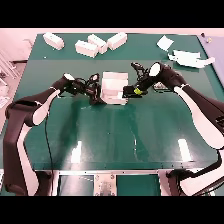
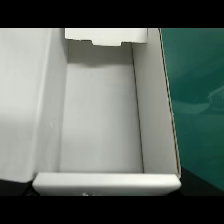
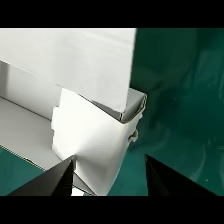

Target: Fold the box and place the chain.

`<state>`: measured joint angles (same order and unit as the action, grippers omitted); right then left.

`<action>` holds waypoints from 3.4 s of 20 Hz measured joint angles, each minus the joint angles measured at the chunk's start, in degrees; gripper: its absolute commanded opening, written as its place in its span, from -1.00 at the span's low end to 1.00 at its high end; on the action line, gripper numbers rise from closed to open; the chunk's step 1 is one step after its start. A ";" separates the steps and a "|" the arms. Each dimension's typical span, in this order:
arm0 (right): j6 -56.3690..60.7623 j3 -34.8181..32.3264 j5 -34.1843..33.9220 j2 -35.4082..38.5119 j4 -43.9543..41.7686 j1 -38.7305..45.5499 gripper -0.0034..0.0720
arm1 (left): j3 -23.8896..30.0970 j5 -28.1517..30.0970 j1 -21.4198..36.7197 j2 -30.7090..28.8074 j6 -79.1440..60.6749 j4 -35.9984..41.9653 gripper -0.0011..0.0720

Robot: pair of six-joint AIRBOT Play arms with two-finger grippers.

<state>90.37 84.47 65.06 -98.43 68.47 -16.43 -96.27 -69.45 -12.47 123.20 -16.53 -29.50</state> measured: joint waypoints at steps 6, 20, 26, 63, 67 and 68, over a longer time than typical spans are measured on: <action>2.14 3.67 0.33 -2.51 3.02 -1.84 0.28 | 0.00 -0.04 0.00 0.00 0.00 0.00 0.65; 6.73 9.31 3.76 -6.97 10.62 -4.31 0.28 | 0.00 -0.20 0.00 0.02 0.00 0.02 0.65; 9.09 13.09 6.29 -9.70 13.18 -6.64 0.28 | 0.00 -0.24 0.00 0.02 0.00 0.02 0.65; 13.60 19.93 14.19 -10.78 23.04 -7.43 0.52 | 0.02 -0.02 -0.04 0.04 0.07 0.20 0.65; 12.57 20.02 15.08 -7.17 24.61 -6.43 0.52 | 0.02 -0.26 -0.04 0.04 -0.07 0.09 0.65; 12.13 20.02 15.08 -6.21 24.72 -6.10 0.52 | 0.02 -0.37 -0.02 0.04 -0.07 0.07 0.65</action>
<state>102.50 104.49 80.14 -104.64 93.19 -22.52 -96.25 -69.82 -12.49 123.24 -16.60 -29.43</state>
